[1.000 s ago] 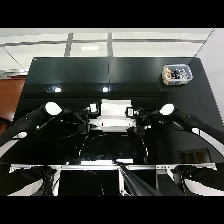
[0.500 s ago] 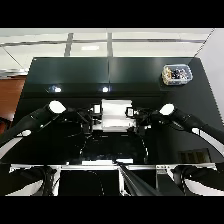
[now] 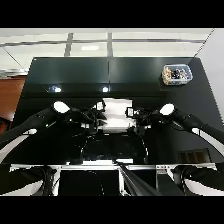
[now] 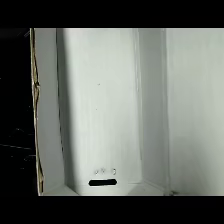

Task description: Fold the box and place the chain.

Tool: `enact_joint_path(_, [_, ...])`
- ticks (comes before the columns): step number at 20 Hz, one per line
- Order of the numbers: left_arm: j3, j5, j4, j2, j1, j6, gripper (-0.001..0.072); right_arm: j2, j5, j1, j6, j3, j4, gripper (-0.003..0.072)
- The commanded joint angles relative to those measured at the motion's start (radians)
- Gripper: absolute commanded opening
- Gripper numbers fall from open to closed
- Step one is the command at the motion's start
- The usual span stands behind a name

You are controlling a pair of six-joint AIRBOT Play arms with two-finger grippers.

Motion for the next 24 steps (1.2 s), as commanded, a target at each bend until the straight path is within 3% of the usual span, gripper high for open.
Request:
enact_joint_path(1, [0.0,0.0,-0.006,-0.002,-0.003,-0.016,0.0302,-0.001,0.0,0.0,0.0,0.0,0.0,0.0229])
enact_joint_path(2, [0.0,0.0,-0.006,-0.002,-0.001,-0.016,0.0191,-0.001,0.0,0.0,0.0,0.0,0.001,0.0229])
enact_joint_path(3, [0.0,0.002,-0.006,-0.002,-0.001,-0.016,0.0227,-0.001,0.0,0.0,0.0,0.0,0.001,0.0229])
enact_joint_path(4, [0.0,0.002,-0.006,-0.002,-0.001,-0.017,0.0335,-0.001,0.0,0.0,0.0,0.0,0.001,0.0229])
enact_joint_path(6, [0.005,-0.004,0.036,0.023,0.007,-0.038,0.0033,-0.001,0.0,0.0,0.0,0.0,0.001,0.0229])
enact_joint_path(10, [0.007,-0.024,0.206,0.177,0.103,-0.377,0.0026,-0.001,-0.001,0.0,0.0,0.0,0.001,0.0229])
enact_joint_path(13, [0.003,-0.021,0.496,0.28,0.271,-0.961,0.0025,-0.001,-0.001,0.0,0.001,0.0,0.001,0.0229])
enact_joint_path(14, [-0.005,-0.035,0.514,0.281,0.352,-1.205,0.0025,-0.001,-0.002,0.0,0.001,0.0,0.001,0.0229])
enact_joint_path(15, [-0.015,-0.09,0.491,0.264,0.429,-1.372,0.0026,-0.001,-0.002,0.0,0.001,0.0,0.001,0.0229])
enact_joint_path(16, [-0.019,-0.206,0.443,0.224,0.509,-1.462,0.0025,-0.001,-0.002,0.0,0.001,0.0,0.001,0.0229])
enact_joint_path(18, [-0.021,-0.429,0.289,0.113,0.618,-1.402,0.0025,-0.001,-0.002,0.0,0.001,0.0,0.001,0.0229])
enact_joint_path(19, [-0.022,-0.494,0.212,0.051,0.644,-1.331,0.0024,-0.001,-0.002,0.0,0.001,0.0,0.001,0.0229])
enact_joint_path(21, [-0.021,-0.468,0.153,-0.051,0.634,-1.313,0.0023,-0.001,-0.002,0.0,0.001,0.0,0.001,0.0229])
enact_joint_path(24, [-0.017,-0.359,0.09,-0.137,0.528,-1.295,0.0023,-0.001,-0.002,0.0,0.001,0.0,0.001,0.0229])
